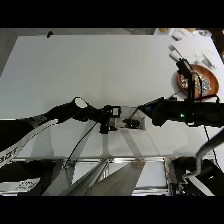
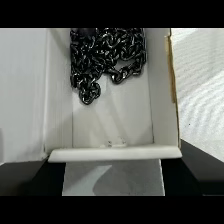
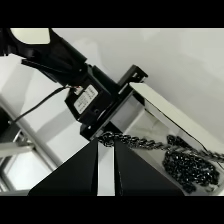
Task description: Fold the box and place the chain.
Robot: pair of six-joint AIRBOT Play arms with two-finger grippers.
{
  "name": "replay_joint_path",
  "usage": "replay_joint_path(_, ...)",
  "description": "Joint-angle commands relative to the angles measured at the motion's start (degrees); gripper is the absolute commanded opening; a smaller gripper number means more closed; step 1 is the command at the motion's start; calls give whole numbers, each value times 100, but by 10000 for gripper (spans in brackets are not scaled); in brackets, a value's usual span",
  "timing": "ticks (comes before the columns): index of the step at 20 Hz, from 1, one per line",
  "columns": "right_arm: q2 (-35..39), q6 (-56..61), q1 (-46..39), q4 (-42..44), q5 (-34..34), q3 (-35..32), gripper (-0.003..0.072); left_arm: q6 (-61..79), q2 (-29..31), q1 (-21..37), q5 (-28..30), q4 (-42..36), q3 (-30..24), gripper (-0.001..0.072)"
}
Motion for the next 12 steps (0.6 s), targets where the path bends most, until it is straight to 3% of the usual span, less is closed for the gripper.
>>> replay_joint_path(1, -31, 2, 131, -59, -136, -94, 16, 2, 4, 2, 2, 2, 0, 89)
replay_joint_path(9, 238, 426, -74, -1593, -605, -186, 16, 2, 4, 2, 2, 0, 0, 89)
replay_joint_path(12, 514, 640, -516, -2153, -323, -186, 16, 2, 4, 2, 2, 2, 0, 89)
